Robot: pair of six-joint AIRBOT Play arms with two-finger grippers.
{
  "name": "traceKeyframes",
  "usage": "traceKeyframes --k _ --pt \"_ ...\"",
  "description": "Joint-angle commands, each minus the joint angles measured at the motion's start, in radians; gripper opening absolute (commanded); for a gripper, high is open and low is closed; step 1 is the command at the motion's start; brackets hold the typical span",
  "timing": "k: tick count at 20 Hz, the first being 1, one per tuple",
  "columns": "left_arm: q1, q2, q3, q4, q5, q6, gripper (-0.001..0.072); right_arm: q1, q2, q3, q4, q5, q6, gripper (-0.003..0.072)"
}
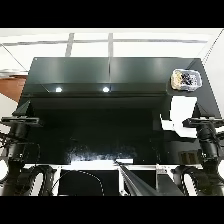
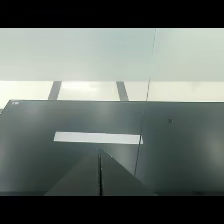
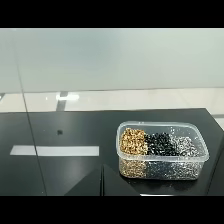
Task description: Fold the box and place the chain.
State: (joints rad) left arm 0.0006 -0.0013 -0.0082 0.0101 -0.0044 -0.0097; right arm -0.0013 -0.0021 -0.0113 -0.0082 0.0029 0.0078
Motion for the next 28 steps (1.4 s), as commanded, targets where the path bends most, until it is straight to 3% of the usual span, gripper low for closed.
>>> traceKeyframes --k 1,18,22,25,28 --pt "0.0 0.0 -0.001 0.0 0.0 0.0 0.003 0.001 0.0 0.0 0.0 0.0 0.0 0.0024" --pt "0.0 0.0 -0.004 0.0 0.001 0.0 0.003 0.001 -0.001 0.0 0.0 0.001 0.0 0.0024" --pt "0.0 0.0 -0.004 -0.001 -0.007 -0.001 0.003 0.001 0.0 0.006 0.001 0.046 0.002 0.0024" --pt "0.0 -0.002 -0.004 -0.001 -0.055 -0.001 0.003 0.001 -0.001 0.007 0.016 0.118 0.004 0.0024" --pt "0.0 -0.043 -0.005 -0.001 -0.145 -0.034 0.003 0.001 -0.023 0.007 0.016 0.103 0.02 0.0025"
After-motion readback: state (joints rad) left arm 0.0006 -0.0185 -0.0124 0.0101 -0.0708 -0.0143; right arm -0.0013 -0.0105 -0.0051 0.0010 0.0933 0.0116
